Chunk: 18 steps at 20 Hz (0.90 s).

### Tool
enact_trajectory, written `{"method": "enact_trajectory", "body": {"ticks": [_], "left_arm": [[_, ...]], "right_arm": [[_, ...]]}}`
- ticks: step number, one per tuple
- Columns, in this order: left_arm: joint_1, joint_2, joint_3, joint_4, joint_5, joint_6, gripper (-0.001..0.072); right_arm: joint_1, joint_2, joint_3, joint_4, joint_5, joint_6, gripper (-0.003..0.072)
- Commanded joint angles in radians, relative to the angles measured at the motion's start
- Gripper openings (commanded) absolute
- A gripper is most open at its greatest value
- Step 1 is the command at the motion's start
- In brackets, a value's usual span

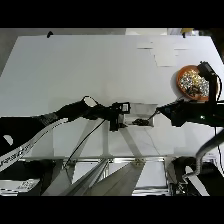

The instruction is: Fold the box and place the chain.

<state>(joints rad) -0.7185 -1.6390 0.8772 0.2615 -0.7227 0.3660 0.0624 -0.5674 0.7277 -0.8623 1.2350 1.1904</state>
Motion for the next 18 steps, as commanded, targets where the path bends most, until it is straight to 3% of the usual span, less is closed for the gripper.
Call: {"method": "enact_trajectory", "body": {"ticks": [1,8,18], "left_arm": [[0.0,0.0,0.0,0.0,0.0,0.0,0.0333],[0.0,0.0,0.0,0.0,0.0,0.0,0.0333],[0.0,0.0,0.0,0.0,0.0,0.0,0.0333]], "right_arm": [[0.001,-0.016,-0.055,0.088,-0.069,-0.069,0.0016],[0.001,-0.092,-0.255,0.111,-0.229,-0.148,0.0016],[0.001,-0.232,-0.27,0.107,-0.229,-0.153,0.0016]]}}
